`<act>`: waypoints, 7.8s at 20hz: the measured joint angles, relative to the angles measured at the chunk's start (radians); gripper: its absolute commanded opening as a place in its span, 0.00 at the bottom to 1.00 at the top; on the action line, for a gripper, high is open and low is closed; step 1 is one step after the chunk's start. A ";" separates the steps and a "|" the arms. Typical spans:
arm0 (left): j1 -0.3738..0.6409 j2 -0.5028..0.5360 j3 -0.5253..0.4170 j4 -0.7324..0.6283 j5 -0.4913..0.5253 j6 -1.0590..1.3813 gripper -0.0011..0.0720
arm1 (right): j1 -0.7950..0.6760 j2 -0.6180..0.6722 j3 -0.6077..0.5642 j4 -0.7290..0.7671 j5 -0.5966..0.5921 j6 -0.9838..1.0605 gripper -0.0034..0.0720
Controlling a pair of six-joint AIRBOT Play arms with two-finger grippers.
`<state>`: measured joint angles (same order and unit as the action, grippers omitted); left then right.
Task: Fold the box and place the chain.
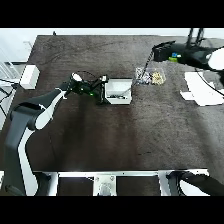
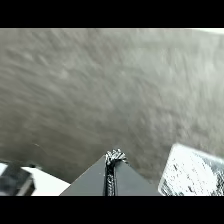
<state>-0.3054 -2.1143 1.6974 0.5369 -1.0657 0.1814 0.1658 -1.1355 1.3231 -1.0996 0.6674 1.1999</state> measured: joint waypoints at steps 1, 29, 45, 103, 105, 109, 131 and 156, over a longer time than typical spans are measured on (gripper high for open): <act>0.000 0.000 0.000 0.000 0.000 0.000 0.66 | 0.013 0.023 0.000 -0.002 0.011 -0.003 0.05; 0.000 0.000 0.000 0.000 0.000 0.000 0.66 | 0.232 -0.233 -0.354 0.000 -0.333 -0.035 0.41; 0.000 0.000 0.000 0.000 0.000 0.000 0.66 | 0.127 0.017 -0.288 -0.127 -0.426 -0.090 0.61; 0.000 0.000 0.000 0.000 0.000 0.000 0.66 | 0.012 -0.582 0.146 0.373 0.460 -0.972 0.63; 0.000 0.000 0.000 0.000 0.000 0.000 0.66 | 0.013 -0.591 0.146 0.372 0.472 -0.978 0.63; 0.000 0.000 0.000 0.000 0.000 0.000 0.66 | 0.014 -0.610 0.146 0.370 0.482 -0.991 0.63; 0.000 0.000 0.000 0.000 0.001 -0.001 0.66 | 0.014 -0.620 0.198 0.370 0.401 -1.040 0.62; 0.002 0.000 0.000 0.000 0.001 -0.001 0.66 | 0.056 -0.621 0.193 0.311 0.334 -1.025 0.62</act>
<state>-0.3038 -2.1147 1.6974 0.5369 -1.0649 0.1806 0.2222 -1.7561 1.5166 -0.7887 1.0016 0.1745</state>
